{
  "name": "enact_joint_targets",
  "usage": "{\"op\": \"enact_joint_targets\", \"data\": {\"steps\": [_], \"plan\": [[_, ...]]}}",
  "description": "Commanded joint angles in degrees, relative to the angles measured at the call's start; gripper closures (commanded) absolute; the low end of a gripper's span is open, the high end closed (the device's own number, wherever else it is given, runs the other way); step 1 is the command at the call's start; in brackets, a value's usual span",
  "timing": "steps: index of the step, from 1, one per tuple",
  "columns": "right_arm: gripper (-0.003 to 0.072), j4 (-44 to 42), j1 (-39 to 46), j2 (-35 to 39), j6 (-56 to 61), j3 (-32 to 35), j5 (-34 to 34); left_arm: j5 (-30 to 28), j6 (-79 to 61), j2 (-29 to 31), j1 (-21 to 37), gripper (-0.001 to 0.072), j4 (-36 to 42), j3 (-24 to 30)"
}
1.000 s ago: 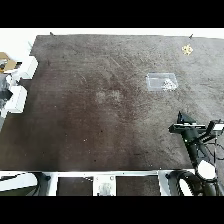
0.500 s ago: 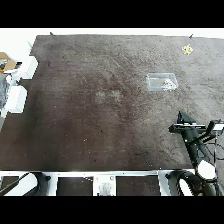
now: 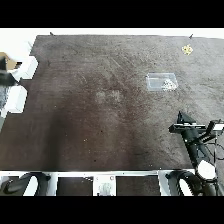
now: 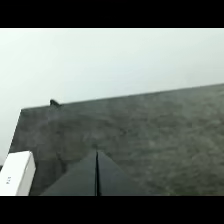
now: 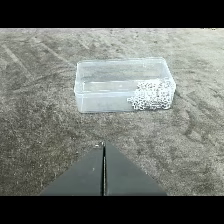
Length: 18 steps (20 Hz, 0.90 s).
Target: Fold the box and place the chain.
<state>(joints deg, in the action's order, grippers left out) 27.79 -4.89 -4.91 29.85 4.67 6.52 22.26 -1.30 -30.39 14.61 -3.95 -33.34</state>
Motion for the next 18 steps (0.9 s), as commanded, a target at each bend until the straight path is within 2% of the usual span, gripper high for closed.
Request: {"op": "enact_joint_targets", "data": {"steps": [1, 4, 6, 18], "plan": [[0.0686, 0.0, 0.0, 0.0, 0.0, 0.0, 0.0, -4.0, -12.8, 13.3, -4.8, 0.0705, 14.5, 15.6], [0.0686, 0.0, 0.0, 0.0, 0.0, 0.0, 0.0, -6.8, -12.7, 22.7, -5.5, 0.0705, 14.8, 24.4], [0.0686, 0.0, 0.0, 0.0, 0.0, 0.0, 0.0, -8.0, -11.7, 26.0, -5.5, 0.0704, 15.2, 27.1], [0.0686, 0.0, 0.0, 0.0, 0.0, 0.0, 0.0, -8.8, -8.2, 26.2, -5.5, 0.0703, 15.1, 27.7]]}}
